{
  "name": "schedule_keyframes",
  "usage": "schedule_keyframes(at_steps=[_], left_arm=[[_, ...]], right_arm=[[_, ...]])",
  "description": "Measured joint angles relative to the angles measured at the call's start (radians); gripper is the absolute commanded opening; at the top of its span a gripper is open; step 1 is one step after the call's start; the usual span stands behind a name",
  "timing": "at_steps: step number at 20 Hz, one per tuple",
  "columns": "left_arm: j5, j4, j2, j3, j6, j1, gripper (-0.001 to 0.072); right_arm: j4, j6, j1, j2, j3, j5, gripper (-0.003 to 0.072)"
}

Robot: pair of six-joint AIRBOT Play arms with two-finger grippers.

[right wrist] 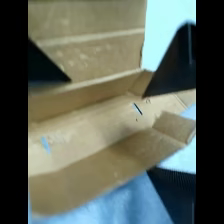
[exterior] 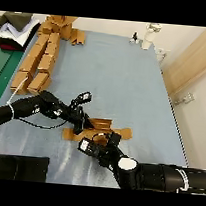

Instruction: Fold the box.

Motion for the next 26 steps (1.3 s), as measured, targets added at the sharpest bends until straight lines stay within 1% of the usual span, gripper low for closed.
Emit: schedule_keyframes(at_steps=[6,9,12,14,17,22,26], left_arm=[[0.000,0.000,0.000,0.000,0.000,0.000,0.0012],[0.000,0.000,0.000,0.000,0.000,0.000,0.0012],[0.000,0.000,0.000,0.000,0.000,0.000,0.0012],[0.000,0.000,0.000,0.000,0.000,0.000,0.0012],[0.000,0.000,0.000,0.000,0.000,0.000,0.0012],[0.000,0.000,0.000,0.000,0.000,0.000,0.0012],[0.000,0.000,0.000,0.000,0.000,0.000,0.0012]], right_arm=[[-0.047,0.077,0.000,0.000,0.000,0.000,0.0704],[-0.064,0.091,0.000,0.004,0.000,-0.009,0.0717],[-0.055,0.075,-0.017,0.020,-0.001,-0.012,0.0717],[-0.034,0.036,-0.053,0.049,-0.014,0.010,0.0717],[0.052,-0.110,-0.137,0.130,-0.050,0.085,0.0717],[0.286,-0.492,-0.319,0.303,-0.090,0.151,0.0717],[0.435,-0.738,-0.455,0.349,-0.111,0.196,0.0717]])
